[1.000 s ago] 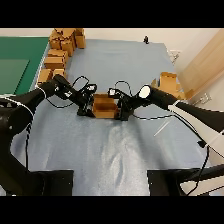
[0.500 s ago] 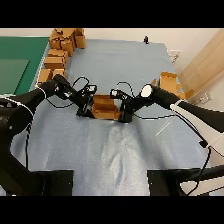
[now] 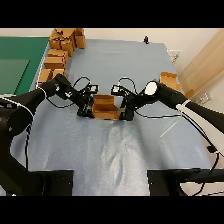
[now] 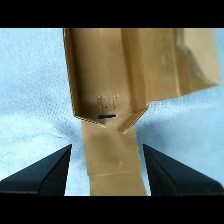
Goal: Fold the box.
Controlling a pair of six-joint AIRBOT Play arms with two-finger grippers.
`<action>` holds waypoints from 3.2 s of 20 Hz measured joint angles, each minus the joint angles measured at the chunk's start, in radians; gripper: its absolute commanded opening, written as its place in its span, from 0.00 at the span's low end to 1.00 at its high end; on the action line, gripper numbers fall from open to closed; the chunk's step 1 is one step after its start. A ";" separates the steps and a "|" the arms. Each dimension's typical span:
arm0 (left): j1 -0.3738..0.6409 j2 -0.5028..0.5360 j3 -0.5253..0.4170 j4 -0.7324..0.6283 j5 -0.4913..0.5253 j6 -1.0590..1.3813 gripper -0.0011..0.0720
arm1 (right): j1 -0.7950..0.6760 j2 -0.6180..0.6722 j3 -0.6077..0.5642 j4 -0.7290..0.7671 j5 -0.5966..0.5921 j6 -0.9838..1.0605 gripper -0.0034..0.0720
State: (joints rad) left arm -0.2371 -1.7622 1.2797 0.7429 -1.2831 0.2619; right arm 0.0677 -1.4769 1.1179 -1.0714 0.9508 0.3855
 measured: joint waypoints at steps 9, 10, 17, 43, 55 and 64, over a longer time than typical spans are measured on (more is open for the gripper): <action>-0.016 0.018 0.000 0.029 0.003 -0.072 0.29 | 0.002 -0.004 0.000 -0.039 -0.055 -0.020 0.88; -0.018 0.018 0.000 0.029 0.002 -0.074 0.29 | 0.003 -0.009 0.000 -0.032 -0.061 -0.029 0.87; -0.029 0.019 0.000 0.029 -0.002 -0.079 0.29 | 0.039 -0.036 0.000 0.006 -0.124 -0.066 0.56; -0.032 0.018 -0.001 0.020 0.025 -0.082 0.29 | 0.092 -0.035 0.001 -0.026 -0.015 0.037 0.70; -0.031 0.019 -0.001 0.027 0.021 -0.082 0.29 | 0.092 -0.005 0.000 -0.134 -0.016 0.140 0.71; -0.031 0.019 0.000 0.027 0.019 -0.080 0.29 | 0.097 -0.005 0.000 -0.111 -0.043 0.150 0.42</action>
State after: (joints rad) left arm -0.2684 -1.7435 1.2793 0.7704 -1.2640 0.1822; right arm 0.1646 -1.4818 1.1179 -1.1828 0.9081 0.5350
